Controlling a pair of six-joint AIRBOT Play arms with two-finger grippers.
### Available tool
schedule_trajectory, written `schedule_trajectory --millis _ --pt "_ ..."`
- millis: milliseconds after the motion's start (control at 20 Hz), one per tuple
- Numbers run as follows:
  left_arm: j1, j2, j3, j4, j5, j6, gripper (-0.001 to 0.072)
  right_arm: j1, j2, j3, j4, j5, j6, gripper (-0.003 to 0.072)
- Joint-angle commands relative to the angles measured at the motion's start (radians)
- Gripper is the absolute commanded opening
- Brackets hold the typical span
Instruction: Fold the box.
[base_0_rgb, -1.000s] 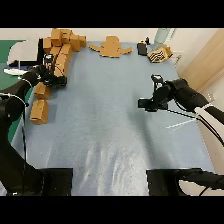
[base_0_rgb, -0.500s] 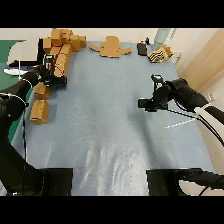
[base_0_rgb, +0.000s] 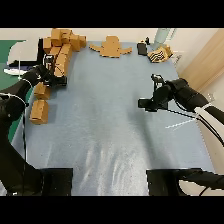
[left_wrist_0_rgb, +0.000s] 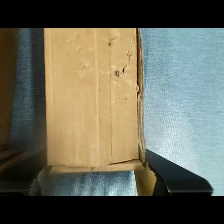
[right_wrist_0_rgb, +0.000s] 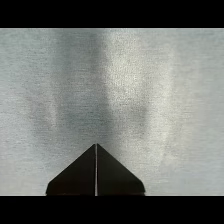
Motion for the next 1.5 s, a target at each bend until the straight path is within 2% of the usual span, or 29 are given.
schedule_trajectory --millis 0,650,800,1000,1100,1200,1400,1450 --pt "0.000 0.003 0.000 -0.003 -0.041 -0.003 0.0702 0.001 0.000 0.001 0.000 0.000 0.000 0.0006" --pt "0.002 0.005 0.192 0.000 -0.328 -0.028 0.0702 0.001 0.000 0.001 0.000 0.000 0.000 0.0006" --pt "0.002 0.005 0.252 0.000 -0.460 -0.039 0.0702 0.001 0.000 0.001 0.000 0.000 0.000 0.0006" --pt "0.000 0.008 0.368 -0.008 -0.711 -0.052 0.0702 0.001 0.000 0.001 0.000 0.000 0.000 0.0006" --pt "-0.007 0.035 0.406 -0.015 -0.792 -0.050 0.0702 0.001 0.000 0.001 0.000 0.000 0.000 0.0006" --pt "-0.023 0.096 0.405 -0.047 -0.821 -0.026 0.0702 0.001 0.000 0.001 0.001 0.000 0.000 0.0006" --pt "-0.109 0.209 0.389 -0.226 -0.879 0.029 0.0702 0.001 0.000 0.001 0.000 0.000 0.000 0.0006" --pt "-0.145 0.227 0.379 -0.235 -0.903 0.031 0.0702 0.001 0.000 0.001 0.000 0.000 0.000 0.0006"
